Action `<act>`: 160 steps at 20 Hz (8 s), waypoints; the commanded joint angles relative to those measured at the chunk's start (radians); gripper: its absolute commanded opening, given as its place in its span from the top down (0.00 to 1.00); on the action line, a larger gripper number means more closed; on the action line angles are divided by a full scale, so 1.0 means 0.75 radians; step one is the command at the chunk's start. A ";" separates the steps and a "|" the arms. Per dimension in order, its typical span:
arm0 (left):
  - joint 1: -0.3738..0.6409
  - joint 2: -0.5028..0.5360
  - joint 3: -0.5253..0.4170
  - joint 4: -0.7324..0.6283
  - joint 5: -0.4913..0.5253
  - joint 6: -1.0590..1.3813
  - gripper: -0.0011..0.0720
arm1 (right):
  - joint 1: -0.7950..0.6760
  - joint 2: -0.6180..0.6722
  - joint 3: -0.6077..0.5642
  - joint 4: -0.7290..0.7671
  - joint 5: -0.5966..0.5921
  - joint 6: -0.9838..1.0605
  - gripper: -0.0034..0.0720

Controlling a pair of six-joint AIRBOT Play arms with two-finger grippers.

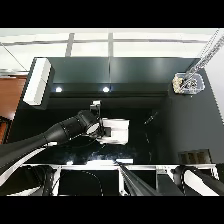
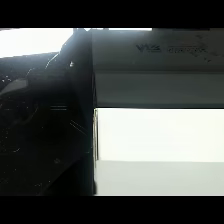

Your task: Fold the box and place the chain.

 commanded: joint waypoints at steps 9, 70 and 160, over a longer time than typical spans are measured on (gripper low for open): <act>0.001 -0.001 0.000 0.001 0.005 0.000 0.95 | 0.648 0.117 -0.011 -0.176 0.283 -0.046 0.95; 0.001 -0.001 -0.001 0.000 0.003 0.000 0.95 | 0.959 0.166 -1.250 0.036 -0.143 -0.093 0.45; 0.570 0.140 -0.465 -1.325 0.226 3.611 0.03 | 0.592 0.434 -1.251 -0.135 -0.112 0.025 0.44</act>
